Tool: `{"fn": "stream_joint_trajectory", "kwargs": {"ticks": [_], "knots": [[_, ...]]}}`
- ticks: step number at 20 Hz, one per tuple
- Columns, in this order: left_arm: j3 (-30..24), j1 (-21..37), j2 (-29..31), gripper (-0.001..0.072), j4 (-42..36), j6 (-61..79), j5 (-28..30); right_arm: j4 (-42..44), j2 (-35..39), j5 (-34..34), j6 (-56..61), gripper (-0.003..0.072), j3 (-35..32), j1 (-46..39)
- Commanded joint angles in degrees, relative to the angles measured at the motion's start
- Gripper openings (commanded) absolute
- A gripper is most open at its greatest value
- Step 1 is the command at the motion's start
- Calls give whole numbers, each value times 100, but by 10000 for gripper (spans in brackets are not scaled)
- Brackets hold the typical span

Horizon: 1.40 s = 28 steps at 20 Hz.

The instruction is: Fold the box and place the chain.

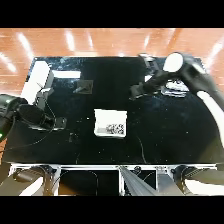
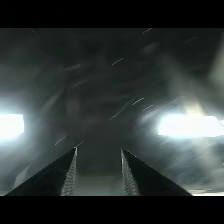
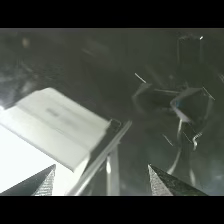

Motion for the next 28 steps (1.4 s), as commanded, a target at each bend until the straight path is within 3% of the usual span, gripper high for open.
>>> {"fn": "stream_joint_trajectory", "kwargs": {"ticks": [1,4,6,8,9,14,24,28], "knots": [[-247,446,17,385,-957,542,-1078,321,-719,284,-861,682,577,662],[-247,271,-105,387,-968,999,-1097,1311,-719,817,-1646,682,577,896],[-247,120,-116,392,-966,1182,-1115,1335,-719,1080,-1668,682,577,962],[-247,7,-118,518,-960,1244,-1132,1296,-719,1390,-1670,681,577,964],[-247,-35,-118,548,-964,1255,-1167,1294,-719,1545,-1707,682,577,964],[-247,-76,-125,548,-968,1255,-1228,1290,-719,2205,-1838,681,577,1045],[-247,-79,-125,546,-970,1252,-1217,-437,-713,1346,-1550,679,546,2065],[-247,-79,-125,546,-968,1250,-1215,-584,-490,748,-1578,671,190,2409]]}}
